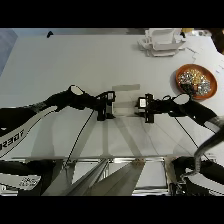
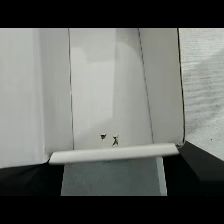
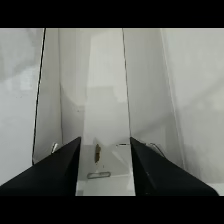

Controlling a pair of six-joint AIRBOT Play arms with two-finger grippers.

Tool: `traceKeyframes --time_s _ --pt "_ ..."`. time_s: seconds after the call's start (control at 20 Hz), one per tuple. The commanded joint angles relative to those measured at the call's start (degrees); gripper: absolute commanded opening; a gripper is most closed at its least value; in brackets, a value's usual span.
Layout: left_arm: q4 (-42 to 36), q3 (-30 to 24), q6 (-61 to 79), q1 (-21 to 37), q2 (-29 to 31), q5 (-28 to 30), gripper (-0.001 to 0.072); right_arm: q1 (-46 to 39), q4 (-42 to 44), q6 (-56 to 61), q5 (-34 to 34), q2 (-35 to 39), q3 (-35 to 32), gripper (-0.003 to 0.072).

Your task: Fold the box and place the chain.

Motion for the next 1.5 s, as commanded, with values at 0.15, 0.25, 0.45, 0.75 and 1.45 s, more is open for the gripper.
traceKeyframes --time_s 0.15,0.25,0.45,0.75,1.45 --pt "0.0 0.0 0.0 0.0 0.0 0.0 0.0013 0.0 1.4 0.8 1.0 0.2 0.0 0.0437" --pt "0.0 0.0 0.0 0.0 0.0 0.0 0.0013 0.0 -1.6 6.1 1.1 2.3 0.0 0.0404" --pt "0.0 0.0 0.0 0.0 0.0 0.0 0.0013 -3.2 -10.4 26.5 2.1 10.5 -0.1 0.0045" --pt "0.0 0.0 0.0 0.0 0.0 0.0 0.0013 -14.1 -19.1 67.0 -1.5 16.3 -0.2 0.0019" --pt "0.0 0.0 0.0 0.0 0.0 0.0 0.0013 -18.5 -9.1 91.6 8.5 1.8 -0.6 0.0018"
